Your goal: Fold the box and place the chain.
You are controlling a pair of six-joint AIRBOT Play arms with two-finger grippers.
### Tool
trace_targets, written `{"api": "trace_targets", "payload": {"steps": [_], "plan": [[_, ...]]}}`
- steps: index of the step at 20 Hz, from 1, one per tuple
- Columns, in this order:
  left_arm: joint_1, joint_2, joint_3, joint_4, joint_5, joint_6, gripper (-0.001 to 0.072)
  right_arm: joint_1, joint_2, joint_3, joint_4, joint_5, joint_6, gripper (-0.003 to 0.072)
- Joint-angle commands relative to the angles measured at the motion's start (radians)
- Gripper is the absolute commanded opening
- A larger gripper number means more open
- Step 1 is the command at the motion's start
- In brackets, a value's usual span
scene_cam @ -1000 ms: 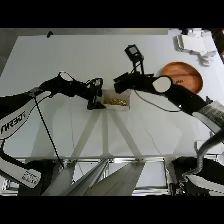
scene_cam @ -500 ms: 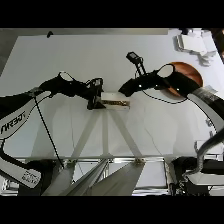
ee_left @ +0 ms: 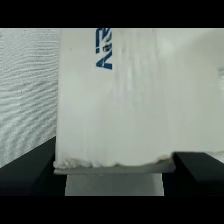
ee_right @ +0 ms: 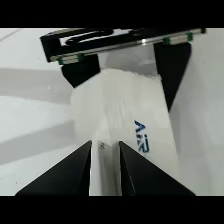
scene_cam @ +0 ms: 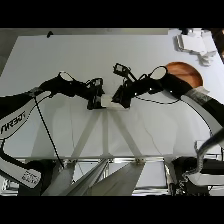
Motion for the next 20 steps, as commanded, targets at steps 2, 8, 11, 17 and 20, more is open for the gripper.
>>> {"api": "trace_targets", "payload": {"steps": [2,8,11,17,20], "plan": [[0.0,0.0,0.0,0.0,0.0,0.0,0.0275,0.026,0.019,0.0,-0.005,-0.014,-0.095,0.0214],[0.0,0.0,0.001,0.0,0.0,0.0,0.0275,0.054,0.021,0.0,-0.172,-0.103,-0.097,0.0321],[0.0,0.0,0.0,0.0,0.0,0.0,0.0275,0.071,0.023,0.0,-0.173,-0.138,-0.097,0.0181],[0.0,0.0,0.001,0.0,0.0,0.0,0.0275,0.08,0.036,0.0,-0.196,-0.152,-0.097,0.011],[0.0,0.0,0.001,0.0,0.0,0.0,0.0275,0.08,0.077,0.0,-0.249,-0.211,-0.096,0.011]]}}
